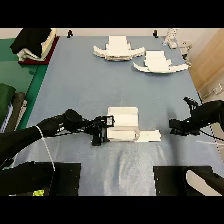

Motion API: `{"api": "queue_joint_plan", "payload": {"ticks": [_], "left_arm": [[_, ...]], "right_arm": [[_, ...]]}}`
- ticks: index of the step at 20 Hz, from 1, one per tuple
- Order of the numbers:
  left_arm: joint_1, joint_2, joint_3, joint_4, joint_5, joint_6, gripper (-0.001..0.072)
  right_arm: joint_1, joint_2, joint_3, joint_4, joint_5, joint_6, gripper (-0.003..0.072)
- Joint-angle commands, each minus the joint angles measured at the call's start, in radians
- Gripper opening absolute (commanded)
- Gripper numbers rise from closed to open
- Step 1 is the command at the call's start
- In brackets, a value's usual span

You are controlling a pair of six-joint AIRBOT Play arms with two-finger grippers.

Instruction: Fold the box.

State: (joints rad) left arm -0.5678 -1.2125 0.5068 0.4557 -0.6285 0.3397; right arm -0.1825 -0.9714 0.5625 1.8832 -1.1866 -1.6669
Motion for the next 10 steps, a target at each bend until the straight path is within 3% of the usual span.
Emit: {"api": "queue_joint_plan", "payload": {"ticks": [1, 5, 10], "left_arm": [[0.000, 0.000, 0.000, 0.000, 0.000, 0.000, 0.0497], [0.000, 0.000, 0.000, 0.000, 0.000, 0.000, 0.0497], [0.000, 0.000, 0.000, 0.000, 0.000, 0.000, 0.0497]], "right_arm": [[-0.156, -0.087, -0.023, 0.295, -0.024, -0.177, 0.0000], [-0.156, -0.180, -0.068, 0.394, -0.034, -0.261, 0.0000], [-0.141, -0.189, -0.076, 0.421, -0.058, -0.272, 0.0000]]}}
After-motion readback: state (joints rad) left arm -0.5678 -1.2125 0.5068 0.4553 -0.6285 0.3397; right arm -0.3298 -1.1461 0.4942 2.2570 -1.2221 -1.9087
